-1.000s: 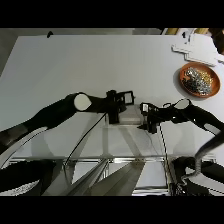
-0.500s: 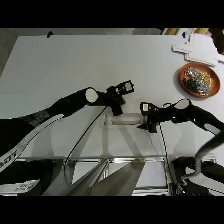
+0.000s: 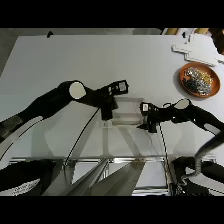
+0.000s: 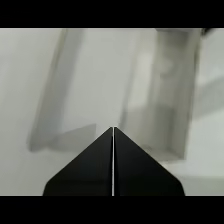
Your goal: Fold the box and place the chain.
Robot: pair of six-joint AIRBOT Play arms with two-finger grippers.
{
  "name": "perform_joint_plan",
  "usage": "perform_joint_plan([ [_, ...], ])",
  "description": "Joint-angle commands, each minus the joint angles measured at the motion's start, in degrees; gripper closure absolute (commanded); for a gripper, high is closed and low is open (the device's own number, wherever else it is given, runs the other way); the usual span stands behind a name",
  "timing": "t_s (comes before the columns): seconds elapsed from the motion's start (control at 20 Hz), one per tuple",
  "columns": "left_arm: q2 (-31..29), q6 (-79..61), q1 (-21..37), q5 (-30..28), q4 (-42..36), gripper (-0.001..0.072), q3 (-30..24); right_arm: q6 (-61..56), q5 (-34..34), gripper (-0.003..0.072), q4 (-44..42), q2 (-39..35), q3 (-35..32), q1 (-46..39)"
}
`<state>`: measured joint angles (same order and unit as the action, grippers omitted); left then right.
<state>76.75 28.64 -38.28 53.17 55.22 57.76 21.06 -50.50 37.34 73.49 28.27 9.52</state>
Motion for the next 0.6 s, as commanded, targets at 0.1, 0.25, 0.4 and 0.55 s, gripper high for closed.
perform_joint_plan([
  [0.1, -1.92, 3.52, 1.55, 0.13, 3.39, 0.0703, -7.15, 0.00, -0.04, 0.0279, -0.04, -0.04, 0.00, 0.04],
  [0.25, -1.92, 2.03, 2.05, -3.43, 1.81, 0.0701, -11.65, 0.00, -0.02, 0.0279, -0.04, -0.04, 0.00, 0.04],
  [0.4, -1.92, 1.99, 3.13, -2.16, 2.56, 0.0699, -13.70, 0.00, -0.02, 0.0279, -0.04, -0.04, 0.00, 0.04],
  [0.55, -1.95, -1.33, 4.98, -1.97, 2.71, 0.0510, -14.03, 0.00, -0.04, 0.0279, -0.04, -0.04, 0.00, 0.04],
])
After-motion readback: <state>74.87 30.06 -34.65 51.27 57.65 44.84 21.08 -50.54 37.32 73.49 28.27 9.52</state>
